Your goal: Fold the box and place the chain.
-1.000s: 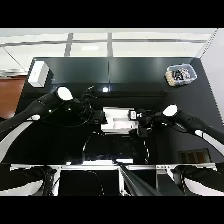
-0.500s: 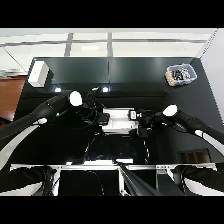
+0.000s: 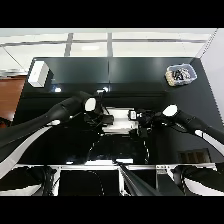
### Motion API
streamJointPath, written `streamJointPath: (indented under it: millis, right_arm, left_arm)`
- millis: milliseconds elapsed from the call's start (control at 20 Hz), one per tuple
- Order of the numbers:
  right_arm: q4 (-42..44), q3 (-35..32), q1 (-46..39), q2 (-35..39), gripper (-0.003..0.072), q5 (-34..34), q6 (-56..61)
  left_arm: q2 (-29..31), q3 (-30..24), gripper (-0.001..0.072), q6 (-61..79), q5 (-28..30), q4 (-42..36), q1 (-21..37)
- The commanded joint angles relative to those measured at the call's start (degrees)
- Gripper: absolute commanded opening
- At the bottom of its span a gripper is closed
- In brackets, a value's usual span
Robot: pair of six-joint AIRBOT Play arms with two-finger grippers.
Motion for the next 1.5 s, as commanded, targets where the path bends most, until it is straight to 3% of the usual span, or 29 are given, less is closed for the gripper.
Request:
streamJointPath:
  millis: [0,100,850,900,950,1000,1150,1200,1250,1300,1450]
  right_arm:
    - [0.0,0.0,0.0,0.0,0.0308,0.0,0.0]
    - [0.0,0.0,0.0,0.0,0.0308,0.0,0.0]
    - [0.0,0.0,0.0,0.0,0.0308,0.0,0.0]
    - [0.0,0.0,0.0,0.0,0.0308,0.0,0.0]
    - [0.0,0.0,0.0,0.0,0.0308,0.0,0.0]
    - [0.0,0.0,0.0,0.0,0.0308,0.0,0.0]
    - [0.0,0.0,0.0,0.0,0.0308,0.0,0.0]
    - [0.0,0.0,0.0,0.0,0.0308,0.0,0.0]
    - [0.0,0.0,0.0,0.0,0.0308,0.0,0.0]
    - [0.0,0.0,0.0,0.0,0.0308,0.0,0.0]
    - [0.0,0.0,0.0,0.0,0.0308,0.0,0.0]
  left_arm:
    - [-2.4,3.5,0.0346,-7.4,-1.9,2.8,-2.6]
    - [-3.0,3.6,0.0278,-9.5,-2.6,2.9,-3.5]
    - [-3.4,3.6,0.0273,-13.5,-4.5,5.6,-4.1]
    - [-3.4,3.6,0.0249,-14.1,-4.5,5.8,-4.1]
    - [-3.4,3.6,0.0105,-14.0,-4.5,5.7,-4.1]
    - [-3.4,3.6,0.0032,-14.1,-4.5,5.7,-4.1]
    - [-3.4,4.2,0.0027,-14.0,-4.9,5.8,-4.1]
    - [-3.4,4.5,0.0043,-14.0,-4.9,5.8,-4.1]
    - [-3.5,4.8,0.0183,-14.0,-4.9,5.7,-4.1]
    - [-3.5,5.2,0.0369,-14.0,-5.0,5.8,-4.1]
    - [-3.6,5.5,0.0395,-14.0,-5.4,6.1,-4.1]
